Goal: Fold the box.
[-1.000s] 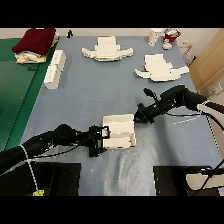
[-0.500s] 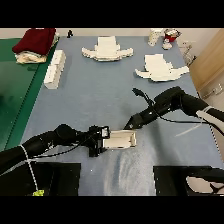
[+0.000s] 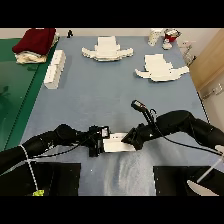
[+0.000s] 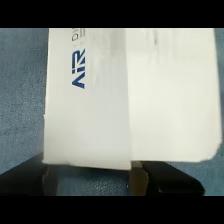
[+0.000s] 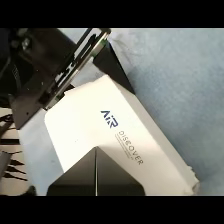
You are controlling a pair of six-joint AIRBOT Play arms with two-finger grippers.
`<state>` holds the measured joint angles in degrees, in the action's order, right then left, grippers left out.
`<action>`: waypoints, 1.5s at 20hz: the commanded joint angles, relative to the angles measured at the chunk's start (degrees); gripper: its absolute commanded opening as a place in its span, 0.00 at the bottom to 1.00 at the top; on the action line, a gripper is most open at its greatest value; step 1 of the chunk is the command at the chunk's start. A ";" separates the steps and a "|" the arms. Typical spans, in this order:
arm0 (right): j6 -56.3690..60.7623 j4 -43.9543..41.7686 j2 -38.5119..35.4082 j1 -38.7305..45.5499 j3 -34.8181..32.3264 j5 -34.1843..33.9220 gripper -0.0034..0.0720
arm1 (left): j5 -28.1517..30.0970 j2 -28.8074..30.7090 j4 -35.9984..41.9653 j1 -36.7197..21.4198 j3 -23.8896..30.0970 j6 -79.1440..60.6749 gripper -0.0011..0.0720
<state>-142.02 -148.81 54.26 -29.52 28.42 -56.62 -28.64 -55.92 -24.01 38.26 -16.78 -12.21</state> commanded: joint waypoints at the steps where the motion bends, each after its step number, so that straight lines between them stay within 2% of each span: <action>1: -2.54 2.36 -3.96 -4.04 -4.31 8.22 0.05 | 0.02 0.00 0.00 -0.02 0.00 0.00 0.57; 5: -4.07 2.49 -3.98 -6.80 -4.28 12.74 0.05 | 0.02 0.00 0.00 -0.02 0.00 0.00 0.57; 8: -4.68 3.39 -3.98 -9.18 -2.80 12.87 0.05 | 0.02 0.00 0.00 -0.02 0.00 0.00 0.57; 9: -4.68 4.50 -3.98 -9.73 -1.88 12.85 0.13 | 0.02 0.00 0.00 -0.02 0.00 0.00 0.57; 10: -4.72 5.66 -3.98 -9.97 -0.98 12.85 0.28 | 0.02 0.00 0.00 -0.02 0.00 0.00 0.57; 12: -7.65 8.13 -3.98 -10.01 0.81 12.63 0.46 | 0.02 0.00 0.00 -0.02 0.00 0.00 0.57; 13: -10.27 8.79 -3.98 -10.19 1.38 12.68 0.64 | 0.02 0.00 0.00 -0.02 0.00 0.00 0.57; 15: -14.95 9.88 -3.98 -10.91 1.73 12.83 0.81 | 0.02 0.00 0.00 -0.02 0.00 0.00 0.57; 19: -16.48 15.34 -3.87 -15.85 1.55 16.00 0.81 | 0.02 0.00 0.00 -0.02 0.00 0.00 0.57; 23: -16.52 22.91 -3.96 -21.73 -1.14 28.09 0.81 | 0.02 0.00 0.00 -0.02 0.00 0.00 0.57; 30: -16.59 25.86 -3.96 -24.17 -3.43 32.96 0.81 | 0.02 0.00 0.00 -0.02 0.00 0.00 0.57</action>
<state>-158.45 -125.91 50.35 -52.93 25.54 -27.07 -28.64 -55.92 -23.99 38.26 -16.78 -12.19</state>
